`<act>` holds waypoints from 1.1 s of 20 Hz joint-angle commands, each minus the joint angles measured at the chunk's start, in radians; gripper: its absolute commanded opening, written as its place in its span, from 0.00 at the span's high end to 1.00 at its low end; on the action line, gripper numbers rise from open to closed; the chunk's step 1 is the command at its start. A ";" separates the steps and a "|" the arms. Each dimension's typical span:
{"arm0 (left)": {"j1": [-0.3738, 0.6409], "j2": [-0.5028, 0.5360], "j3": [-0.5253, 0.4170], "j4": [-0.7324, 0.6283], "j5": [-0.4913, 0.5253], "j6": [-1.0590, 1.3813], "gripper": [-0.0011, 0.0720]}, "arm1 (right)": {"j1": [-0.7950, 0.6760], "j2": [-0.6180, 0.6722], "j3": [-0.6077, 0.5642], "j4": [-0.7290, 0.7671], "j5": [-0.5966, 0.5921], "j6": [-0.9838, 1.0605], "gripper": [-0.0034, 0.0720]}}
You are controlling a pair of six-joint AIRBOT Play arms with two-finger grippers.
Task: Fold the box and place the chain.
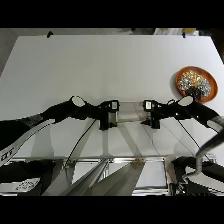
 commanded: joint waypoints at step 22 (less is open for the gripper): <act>-0.030 -0.032 0.003 -0.116 0.065 0.085 0.70 | 0.000 0.000 0.000 0.000 0.000 0.001 0.41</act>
